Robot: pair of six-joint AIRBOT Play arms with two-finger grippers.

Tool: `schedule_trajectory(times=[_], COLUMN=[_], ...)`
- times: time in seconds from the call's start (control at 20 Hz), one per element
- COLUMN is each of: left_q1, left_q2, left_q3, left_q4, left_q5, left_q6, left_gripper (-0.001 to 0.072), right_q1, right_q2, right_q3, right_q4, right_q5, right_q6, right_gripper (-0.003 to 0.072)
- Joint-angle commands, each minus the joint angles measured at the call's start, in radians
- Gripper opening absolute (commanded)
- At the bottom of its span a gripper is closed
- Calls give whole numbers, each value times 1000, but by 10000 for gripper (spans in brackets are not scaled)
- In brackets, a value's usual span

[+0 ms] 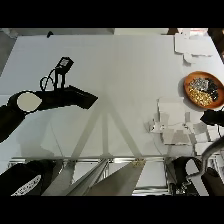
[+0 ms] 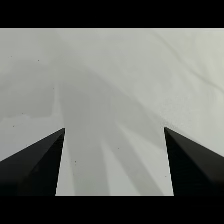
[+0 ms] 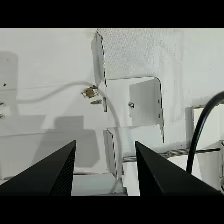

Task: Fold the box and place the chain.

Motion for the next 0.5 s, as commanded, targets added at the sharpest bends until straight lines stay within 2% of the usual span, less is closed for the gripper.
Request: schedule_trajectory(times=[0.0,0.2,0.45], left_q1=[0,0,0], left_q2=[0,0,0], left_q3=[0,0,0], left_q4=[0,0,0], left_q5=[0,0,0], left_q6=[0,0,0], left_gripper=[697,697,697], right_q1=[0,-6,-63], right_q2=[-1,-8,-99], right_q3=[0,0,0], right_q4=[-57,-180,-152], right_q5=[3,6,-29], right_q6=[-2,-2,-19], right_gripper=[418,418,418])
